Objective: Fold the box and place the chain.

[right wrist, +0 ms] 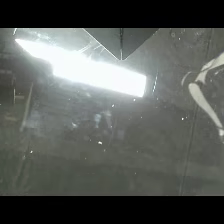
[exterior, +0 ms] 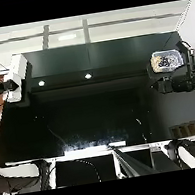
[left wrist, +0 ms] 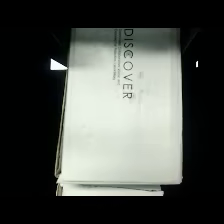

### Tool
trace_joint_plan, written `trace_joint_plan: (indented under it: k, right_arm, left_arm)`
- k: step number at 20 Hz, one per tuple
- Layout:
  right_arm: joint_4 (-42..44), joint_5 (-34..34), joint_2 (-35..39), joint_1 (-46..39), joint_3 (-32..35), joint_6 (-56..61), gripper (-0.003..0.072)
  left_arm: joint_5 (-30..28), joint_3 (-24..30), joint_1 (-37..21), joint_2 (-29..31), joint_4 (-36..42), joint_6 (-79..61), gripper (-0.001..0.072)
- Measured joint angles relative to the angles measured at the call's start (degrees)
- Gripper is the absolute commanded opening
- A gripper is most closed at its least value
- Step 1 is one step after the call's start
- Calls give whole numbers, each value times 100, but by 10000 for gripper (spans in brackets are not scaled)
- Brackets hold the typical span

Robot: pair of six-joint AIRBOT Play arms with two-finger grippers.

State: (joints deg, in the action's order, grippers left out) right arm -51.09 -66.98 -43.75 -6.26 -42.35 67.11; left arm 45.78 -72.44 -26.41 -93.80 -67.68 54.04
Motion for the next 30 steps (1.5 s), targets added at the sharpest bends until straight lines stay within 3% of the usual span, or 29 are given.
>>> trace_joint_plan:
  k: [5,8,9,10,11,12,15,18,20,22,27,30]
  right_arm:
    - [-13,94,0,17,-39,-20,11]
    - [-201,240,0,179,-487,-101,12]
    - [-356,282,0,232,-737,-90,12]
    - [-525,275,0,269,-988,-57,11]
    - [-713,208,0,297,-1235,-7,11]
    - [-929,79,7,319,-1486,57,11]
    - [-1373,-378,133,354,-1963,258,6]
    - [-1554,-435,501,367,-2028,396,6]
    - [-1646,42,944,372,-1733,433,6]
    - [-1694,769,1486,372,-1132,439,7]
    - [-1773,1751,2138,372,538,450,11]
    - [-1875,1945,2223,372,1283,448,14]
  left_arm:
    - [304,-339,81,4,-334,-116,713]
    - [796,-765,114,369,-474,31,710]
    - [975,-927,127,549,-457,70,675]
    - [1134,-1067,142,728,-393,127,486]
    - [1316,-1189,160,938,-299,212,160]
    - [1447,-1274,177,1143,-245,350,23]
    - [1919,-1399,282,1803,-120,883,22]
    - [2282,-1196,581,2511,-33,1185,22]
    - [2271,-719,918,3132,122,1235,22]
    - [2011,122,1410,3939,286,1156,22]
    - [487,2839,2577,6081,442,1080,23]
    - [-105,4092,2863,6929,472,1084,24]
